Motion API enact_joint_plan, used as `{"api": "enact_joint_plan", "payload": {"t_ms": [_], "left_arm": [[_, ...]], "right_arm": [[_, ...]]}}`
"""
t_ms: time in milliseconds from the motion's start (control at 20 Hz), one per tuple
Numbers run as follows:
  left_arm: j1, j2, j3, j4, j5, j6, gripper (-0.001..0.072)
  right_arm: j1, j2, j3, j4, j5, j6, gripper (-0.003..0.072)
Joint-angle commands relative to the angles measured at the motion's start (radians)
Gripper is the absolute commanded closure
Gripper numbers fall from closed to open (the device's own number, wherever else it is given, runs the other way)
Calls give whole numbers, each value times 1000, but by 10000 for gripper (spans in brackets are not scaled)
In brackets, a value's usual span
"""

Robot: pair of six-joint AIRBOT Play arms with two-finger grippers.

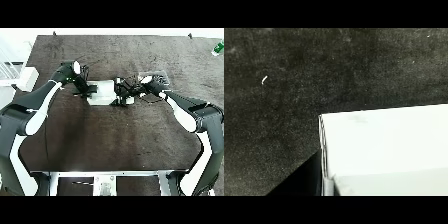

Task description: Fold the box and place the chain.

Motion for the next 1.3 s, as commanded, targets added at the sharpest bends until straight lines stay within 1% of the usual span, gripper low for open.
{"api": "enact_joint_plan", "payload": {"t_ms": [0,50,100,150,200,250,350,650,850,1000,1250], "left_arm": [[0,0,2,-29,17,7,686],[0,0,1,-29,17,6,567],[0,0,1,-31,17,5,508],[0,1,2,-40,17,6,507],[0,2,1,-48,15,8,479],[0,4,2,-48,10,6,390],[0,4,11,-51,-14,7,389],[0,4,80,-29,-93,11,387],[1,5,89,10,-161,11,387],[1,14,89,13,-167,26,387],[1,93,89,70,-144,26,388]], "right_arm": [[0,-1,0,-4,-2,1,97],[0,-1,0,-4,-2,1,97],[0,-1,0,-4,-2,1,98],[0,-1,0,-4,-2,1,97],[0,-1,0,-4,-2,1,97],[0,-1,0,-4,-2,1,97],[0,-1,0,-4,-2,1,97],[0,-1,0,-4,-2,1,97],[0,-1,0,-4,-2,1,98],[0,-1,0,-4,-2,1,97],[0,-1,0,-4,-2,1,97]]}}
